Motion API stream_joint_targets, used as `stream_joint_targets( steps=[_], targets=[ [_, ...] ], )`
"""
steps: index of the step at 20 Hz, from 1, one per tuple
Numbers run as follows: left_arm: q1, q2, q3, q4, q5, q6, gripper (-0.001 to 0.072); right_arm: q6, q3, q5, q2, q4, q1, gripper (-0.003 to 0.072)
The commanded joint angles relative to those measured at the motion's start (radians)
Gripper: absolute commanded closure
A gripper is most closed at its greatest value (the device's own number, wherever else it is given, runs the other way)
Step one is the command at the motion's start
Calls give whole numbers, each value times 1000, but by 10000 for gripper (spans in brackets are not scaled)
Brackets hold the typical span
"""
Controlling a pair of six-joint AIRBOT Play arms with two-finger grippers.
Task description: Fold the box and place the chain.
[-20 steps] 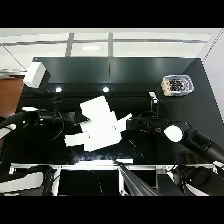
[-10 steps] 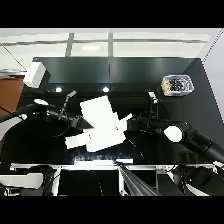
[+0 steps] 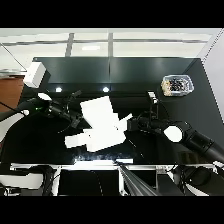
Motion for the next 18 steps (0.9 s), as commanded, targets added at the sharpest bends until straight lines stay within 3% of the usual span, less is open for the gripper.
stream_joint_targets(
  steps=[1,4,5,6,11,12,13,18],
  targets=[
    [-2,-1,5,6,2,1,441,0,0,1,1,-2,1,652],
    [-2,-1,5,9,5,0,467,0,0,2,1,-4,1,651],
    [-2,-1,5,9,2,0,637,0,0,2,1,-4,1,652],
    [-2,-1,5,10,4,0,680,0,0,2,1,-4,1,651],
    [-2,1,5,8,2,2,682,0,0,37,1,-5,-5,636],
    [-2,3,5,11,6,14,683,1,0,63,1,-5,-19,347],
    [-2,8,6,17,9,32,683,0,0,100,2,-4,-43,0],
    [-46,95,6,24,36,171,685,-73,52,364,50,-249,-258,-27]
  ],
)
